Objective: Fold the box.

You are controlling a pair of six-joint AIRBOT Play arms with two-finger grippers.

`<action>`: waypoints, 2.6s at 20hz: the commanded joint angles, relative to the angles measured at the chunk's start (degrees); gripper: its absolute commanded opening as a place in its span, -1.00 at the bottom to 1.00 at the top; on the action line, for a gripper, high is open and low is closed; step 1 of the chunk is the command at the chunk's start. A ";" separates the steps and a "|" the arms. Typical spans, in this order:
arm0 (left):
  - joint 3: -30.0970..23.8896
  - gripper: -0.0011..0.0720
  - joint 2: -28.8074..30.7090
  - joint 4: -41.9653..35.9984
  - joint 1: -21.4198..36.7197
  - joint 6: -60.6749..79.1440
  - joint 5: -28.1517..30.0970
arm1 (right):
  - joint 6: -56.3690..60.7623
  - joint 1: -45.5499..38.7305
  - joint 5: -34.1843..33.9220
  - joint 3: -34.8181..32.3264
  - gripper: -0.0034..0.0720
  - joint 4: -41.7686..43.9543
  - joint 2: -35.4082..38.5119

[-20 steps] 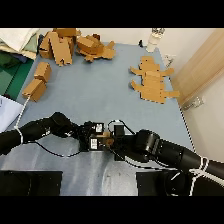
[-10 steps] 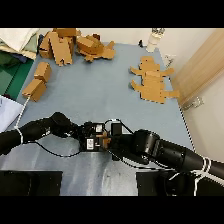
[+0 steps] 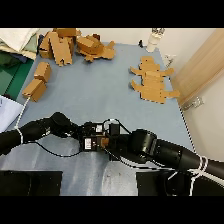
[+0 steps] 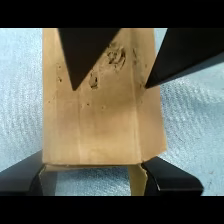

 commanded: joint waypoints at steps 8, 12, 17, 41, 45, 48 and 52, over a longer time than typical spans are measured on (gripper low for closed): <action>-0.02 -0.09 -0.02 0.02 0.00 -0.02 0.02 | 0.07 0.07 0.35 0.09 0.22 -3.34 -1.81; -0.02 -0.09 -0.02 0.02 0.00 0.00 0.02 | 0.68 0.07 0.35 0.09 -0.02 -5.16 -1.81; -0.02 -0.09 -0.02 0.02 0.00 0.00 0.02 | 1.55 0.07 -0.24 1.33 -0.32 -6.23 -1.55; -0.02 -0.09 -0.02 0.02 0.00 0.00 0.00 | 1.31 0.09 -2.36 2.21 -0.34 4.37 -1.57; -0.02 -0.09 -0.02 0.02 0.00 0.00 0.02 | 1.33 0.07 -2.34 2.21 -0.34 5.46 -1.70; -0.02 -0.09 -0.02 0.02 0.00 0.00 0.02 | 1.36 0.07 -2.34 2.01 -0.34 7.15 -1.70; -0.02 -0.09 -0.02 0.02 0.00 0.00 0.00 | 1.49 0.07 -2.25 0.61 -0.34 7.98 -2.45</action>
